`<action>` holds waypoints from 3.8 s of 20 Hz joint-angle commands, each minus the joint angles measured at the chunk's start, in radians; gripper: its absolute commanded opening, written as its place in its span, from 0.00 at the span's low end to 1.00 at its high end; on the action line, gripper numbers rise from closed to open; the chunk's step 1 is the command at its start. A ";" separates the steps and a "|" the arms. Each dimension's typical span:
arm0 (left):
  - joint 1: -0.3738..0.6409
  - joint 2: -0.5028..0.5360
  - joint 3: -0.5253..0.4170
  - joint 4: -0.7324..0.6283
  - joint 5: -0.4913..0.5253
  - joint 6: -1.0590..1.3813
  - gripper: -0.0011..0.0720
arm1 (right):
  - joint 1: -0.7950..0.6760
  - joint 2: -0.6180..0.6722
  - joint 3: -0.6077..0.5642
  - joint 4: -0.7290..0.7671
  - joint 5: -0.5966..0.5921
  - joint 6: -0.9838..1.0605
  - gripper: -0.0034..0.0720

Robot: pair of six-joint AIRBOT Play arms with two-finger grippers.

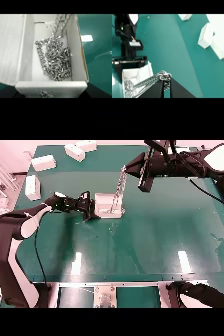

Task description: Fold the box and place the chain.

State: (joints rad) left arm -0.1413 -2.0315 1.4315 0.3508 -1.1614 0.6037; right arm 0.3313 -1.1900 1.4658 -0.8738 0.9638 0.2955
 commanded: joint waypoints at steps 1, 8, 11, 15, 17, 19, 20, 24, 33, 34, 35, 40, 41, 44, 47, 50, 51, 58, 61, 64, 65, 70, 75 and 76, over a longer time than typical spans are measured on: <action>0.001 0.001 0.001 0.000 0.000 0.000 0.69 | 0.043 0.028 0.001 -0.011 -0.103 0.014 0.05; 0.001 0.000 0.001 0.000 0.000 0.000 0.69 | 0.080 0.028 0.003 -0.017 -0.273 -0.047 0.05; 0.001 0.001 0.001 0.000 0.000 0.000 0.69 | 0.111 0.028 0.018 -0.018 -0.318 -0.067 0.05; 0.001 0.001 0.001 0.000 0.000 0.000 0.69 | 0.116 0.027 0.036 -0.019 -0.385 -0.098 0.05; 0.001 0.001 0.001 0.000 0.000 0.000 0.69 | 0.116 0.026 0.037 -0.021 -0.395 -0.098 0.05; 0.001 0.001 0.001 0.000 0.000 0.000 0.69 | 0.115 0.017 0.036 -0.021 -0.395 -0.097 0.05; 0.001 0.001 0.001 0.000 0.000 0.000 0.69 | 0.115 0.009 0.036 -0.021 -0.395 -0.097 0.05; 0.001 0.001 0.001 0.000 0.000 0.000 0.69 | 0.115 -0.029 0.033 -0.021 -0.379 -0.090 0.05; 0.001 0.001 0.001 0.000 0.000 0.000 0.69 | 0.113 -0.046 -0.089 -0.036 -0.235 0.000 0.05; 0.001 0.001 0.001 0.000 0.000 0.000 0.69 | 0.113 -0.047 -0.126 -0.036 -0.241 0.000 0.05; 0.001 0.001 0.001 0.000 0.000 0.000 0.69 | 0.113 -0.054 -0.155 -0.036 -0.247 0.000 0.05; 0.001 0.001 0.001 0.000 0.000 0.000 0.69 | 0.097 -0.157 -0.211 -0.035 -0.269 -0.001 0.05; 0.001 0.001 0.001 0.000 0.000 0.000 0.69 | 0.093 -0.185 -0.211 -0.035 -0.267 -0.001 0.05; 0.001 0.001 0.001 0.000 0.000 0.000 0.69 | 0.093 -0.265 -0.211 -0.035 -0.263 0.000 0.05; 0.001 0.001 0.001 0.000 0.000 0.000 0.69 | 0.092 -0.332 -0.211 -0.037 -0.256 0.000 0.12; 0.001 0.001 0.001 0.000 0.000 0.000 0.69 | 0.076 -0.358 -0.211 -0.036 -0.257 0.000 0.63; 0.001 0.001 0.001 0.000 0.000 0.000 0.69 | 0.073 -0.357 -0.210 -0.036 -0.258 0.000 0.63; 0.001 0.001 0.001 0.000 0.000 0.000 0.69 | 0.060 -0.301 -0.128 0.056 -0.259 0.000 0.63; 0.001 0.001 0.001 0.000 0.000 0.000 0.69 | 0.053 -0.243 -0.067 0.081 -0.260 -0.001 0.62; 0.001 0.001 0.001 0.000 0.000 0.000 0.69 | 0.008 -0.262 -0.047 0.082 -0.260 -0.001 0.54; 0.001 0.001 0.001 0.000 0.000 0.000 0.69 | -0.007 -0.285 -0.047 0.086 -0.259 -0.001 0.54; 0.001 0.001 0.001 0.000 0.000 0.000 0.69 | -0.030 -0.406 -0.047 0.178 -0.200 -0.068 0.54; 0.001 0.001 0.001 0.000 0.000 0.000 0.69 | -0.029 -0.424 -0.049 0.206 -0.015 -0.063 0.58; 0.001 0.001 0.001 0.000 0.000 0.000 0.69 | -0.027 -0.424 -0.050 0.205 0.011 -0.063 0.65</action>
State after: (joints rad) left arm -0.1413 -2.0315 1.4315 0.3508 -1.1614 0.6037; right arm 0.3046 -1.6028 1.4170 -0.6861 0.8703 0.2352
